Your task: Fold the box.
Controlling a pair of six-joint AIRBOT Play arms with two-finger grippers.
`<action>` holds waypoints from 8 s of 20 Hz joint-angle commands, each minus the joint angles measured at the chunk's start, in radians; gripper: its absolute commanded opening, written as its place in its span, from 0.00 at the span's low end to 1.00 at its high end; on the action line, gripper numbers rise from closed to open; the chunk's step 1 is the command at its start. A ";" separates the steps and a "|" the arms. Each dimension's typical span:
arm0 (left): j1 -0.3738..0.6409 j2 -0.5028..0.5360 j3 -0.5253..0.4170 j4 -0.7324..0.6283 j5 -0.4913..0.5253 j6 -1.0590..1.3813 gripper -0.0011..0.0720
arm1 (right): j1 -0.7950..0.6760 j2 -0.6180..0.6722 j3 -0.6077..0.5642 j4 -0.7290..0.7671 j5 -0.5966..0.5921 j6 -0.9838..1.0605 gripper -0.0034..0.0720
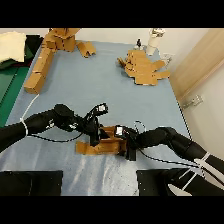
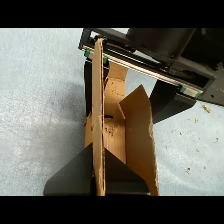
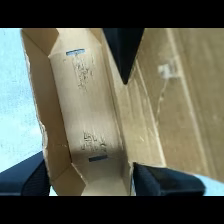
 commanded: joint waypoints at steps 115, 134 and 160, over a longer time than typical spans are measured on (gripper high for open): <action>0.003 0.169 -0.208 -0.169 -0.243 -0.855 0.03 | 0.008 -0.071 -0.003 0.001 0.012 -0.214 0.67; -0.075 0.077 -0.139 -0.021 0.280 -0.966 0.03 | 0.008 -0.072 -0.003 0.001 0.010 -0.214 0.67; 0.155 0.362 -0.019 0.531 -0.125 -0.986 0.03 | 0.008 -0.071 -0.001 -0.004 0.010 -0.214 0.67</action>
